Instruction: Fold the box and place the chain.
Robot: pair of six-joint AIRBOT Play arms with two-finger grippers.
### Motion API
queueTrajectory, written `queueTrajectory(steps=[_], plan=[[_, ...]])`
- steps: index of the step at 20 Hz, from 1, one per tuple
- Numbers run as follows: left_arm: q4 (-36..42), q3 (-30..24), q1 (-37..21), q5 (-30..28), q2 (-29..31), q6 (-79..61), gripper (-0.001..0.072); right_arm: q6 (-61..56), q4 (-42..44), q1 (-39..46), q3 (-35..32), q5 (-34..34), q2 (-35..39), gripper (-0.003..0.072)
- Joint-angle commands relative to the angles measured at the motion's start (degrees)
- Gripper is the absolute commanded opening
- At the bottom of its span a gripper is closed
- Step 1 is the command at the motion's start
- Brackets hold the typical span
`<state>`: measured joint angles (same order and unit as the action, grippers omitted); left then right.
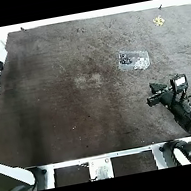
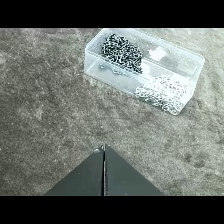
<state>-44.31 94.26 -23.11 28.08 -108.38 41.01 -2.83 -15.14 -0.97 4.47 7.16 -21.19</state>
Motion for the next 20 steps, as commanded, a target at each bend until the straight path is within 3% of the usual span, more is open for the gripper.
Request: queueTrajectory(steps=[1,8,12,13,14,15,20], plan=[[-1.49,0.00,-0.31,-1.07,-3.65,-2.16,0.0011,-0.04,0.02,-0.02,-0.04,0.11,-0.02,0.0006],[5.95,0.24,-0.26,-5.14,-8.02,-10.21,0.0011,-4.46,0.00,-0.04,-0.04,0.11,-0.02,0.0007],[6.23,0.24,-0.26,-6.03,-9.03,-12.15,0.0013,-4.59,0.02,-0.04,-0.04,0.13,-0.02,0.0007],[6.23,0.26,-0.26,-6.03,-9.03,-12.24,0.0133,-4.59,0.02,-0.04,-0.04,0.13,-0.02,0.0007],[6.21,0.37,-0.26,-6.16,-9.03,-13.05,0.0608,-4.59,0.02,-0.04,-0.04,0.13,-0.02,0.0007],[6.19,0.46,-0.28,-7.04,-9.01,-12.76,0.0718,-4.59,0.02,-0.04,-0.04,0.15,-0.02,0.0007],[6.19,2.29,-0.28,-6.84,-7.28,-12.55,0.0720,-4.55,0.00,-0.04,-0.04,0.55,-0.02,0.0006]])
